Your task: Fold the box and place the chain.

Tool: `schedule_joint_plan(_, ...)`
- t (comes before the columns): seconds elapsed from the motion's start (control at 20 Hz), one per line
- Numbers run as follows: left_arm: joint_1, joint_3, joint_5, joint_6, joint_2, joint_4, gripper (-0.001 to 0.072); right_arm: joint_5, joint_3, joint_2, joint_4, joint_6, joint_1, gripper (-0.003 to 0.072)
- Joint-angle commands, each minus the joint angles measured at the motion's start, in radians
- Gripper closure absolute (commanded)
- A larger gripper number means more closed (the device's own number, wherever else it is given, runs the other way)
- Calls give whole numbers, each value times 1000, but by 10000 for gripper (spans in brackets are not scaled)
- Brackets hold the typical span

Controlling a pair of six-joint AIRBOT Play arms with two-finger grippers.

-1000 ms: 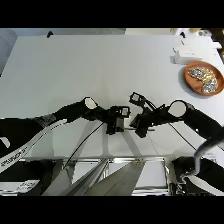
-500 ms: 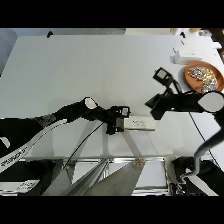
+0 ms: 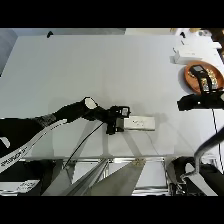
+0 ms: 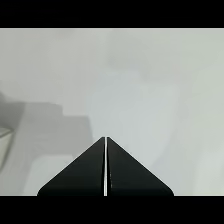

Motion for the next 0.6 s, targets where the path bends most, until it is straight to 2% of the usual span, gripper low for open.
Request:
schedule_joint_plan(0.0, 0, 0, 0, 0, 1, -3, 438, 19, 0, -36, -21, 28, -53, 672)
schedule_joint_plan(0.2, 0, 0, 2, 0, 1, -3, 455, 19, 0, -69, -14, 28, -53, 672)
schedule_joint_plan(0.25, 1, 0, 1, 0, 4, -3, 628, 19, 0, -74, -14, 28, -53, 672)
schedule_joint_plan(0.3, 1, 0, 2, 3, 10, -2, 702, 21, 0, -79, -14, 28, -53, 672)
schedule_joint_plan(0.55, 2, 0, 14, 3, 94, -2, 705, 30, 0, -90, 9, 28, -53, 672)
